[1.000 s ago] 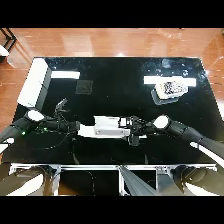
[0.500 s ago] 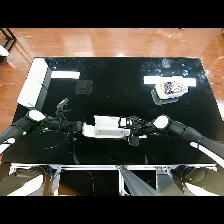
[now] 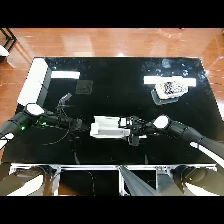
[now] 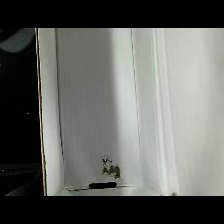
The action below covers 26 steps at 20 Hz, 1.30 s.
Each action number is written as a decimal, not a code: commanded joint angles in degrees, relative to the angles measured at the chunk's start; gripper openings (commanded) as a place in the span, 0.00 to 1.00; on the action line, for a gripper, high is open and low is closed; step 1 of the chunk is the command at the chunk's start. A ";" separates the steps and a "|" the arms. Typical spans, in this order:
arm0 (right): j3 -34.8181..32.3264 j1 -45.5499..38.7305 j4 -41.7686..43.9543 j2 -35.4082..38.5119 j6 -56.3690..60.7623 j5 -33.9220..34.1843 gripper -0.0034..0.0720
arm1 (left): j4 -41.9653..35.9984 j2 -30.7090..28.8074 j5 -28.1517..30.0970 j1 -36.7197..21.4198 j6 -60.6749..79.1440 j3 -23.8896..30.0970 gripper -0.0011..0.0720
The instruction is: Fold the box and place the chain.
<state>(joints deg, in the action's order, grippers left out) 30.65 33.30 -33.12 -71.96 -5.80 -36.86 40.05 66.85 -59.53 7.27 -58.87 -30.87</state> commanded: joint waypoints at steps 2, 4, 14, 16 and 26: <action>0.04 0.02 0.00 -0.02 0.00 0.00 0.45 | -1.81 -0.04 -5.03 2.43 0.28 -0.83 0.89; 0.04 0.02 0.00 -0.02 0.00 0.00 0.45 | -1.84 -0.09 -4.98 3.39 -1.07 -0.83 0.89; 0.04 0.02 0.00 -0.02 0.00 0.00 0.45 | -3.10 -2.43 1.99 7.63 -12.17 -0.81 0.89; 0.04 0.02 0.00 -0.02 0.00 0.00 0.45 | -3.02 -2.54 5.81 10.93 -14.19 -0.81 0.89; 0.04 0.02 0.00 -0.02 0.00 0.00 0.45 | 4.87 -2.54 14.75 19.39 -28.57 -0.81 0.89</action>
<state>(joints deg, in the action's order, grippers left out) 30.65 33.30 -33.15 -71.96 -5.80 -36.86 43.27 64.36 -46.78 25.45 -84.44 -31.64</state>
